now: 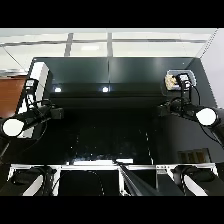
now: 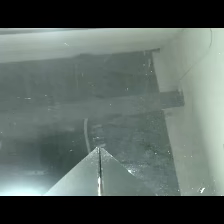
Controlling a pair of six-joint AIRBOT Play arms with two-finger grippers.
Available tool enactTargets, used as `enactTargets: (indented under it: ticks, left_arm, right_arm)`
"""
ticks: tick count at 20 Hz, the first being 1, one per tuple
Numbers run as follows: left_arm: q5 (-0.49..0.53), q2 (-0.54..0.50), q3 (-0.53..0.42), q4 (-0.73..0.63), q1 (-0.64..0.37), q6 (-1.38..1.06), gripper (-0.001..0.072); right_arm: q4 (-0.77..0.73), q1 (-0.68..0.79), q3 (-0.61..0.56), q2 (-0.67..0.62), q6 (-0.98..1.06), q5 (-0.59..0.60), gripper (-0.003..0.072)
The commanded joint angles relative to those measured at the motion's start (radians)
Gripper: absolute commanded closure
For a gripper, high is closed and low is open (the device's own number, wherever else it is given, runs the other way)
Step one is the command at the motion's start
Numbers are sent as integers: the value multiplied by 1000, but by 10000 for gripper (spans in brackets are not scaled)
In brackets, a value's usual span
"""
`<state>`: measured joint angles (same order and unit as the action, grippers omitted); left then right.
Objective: Fold the box and place the chain.
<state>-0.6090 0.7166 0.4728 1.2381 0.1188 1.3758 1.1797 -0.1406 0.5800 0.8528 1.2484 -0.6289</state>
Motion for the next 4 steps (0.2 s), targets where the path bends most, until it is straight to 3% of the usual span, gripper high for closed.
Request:
enactTargets:
  ticks: [1,4]
  left_arm:
    - [5,-2,-4,3,3,4,688]
    - [5,-2,-4,3,3,4,688]
  right_arm:
    - [2,-1,-1,0,0,2,672]
    - [2,-1,-1,0,0,2,672]
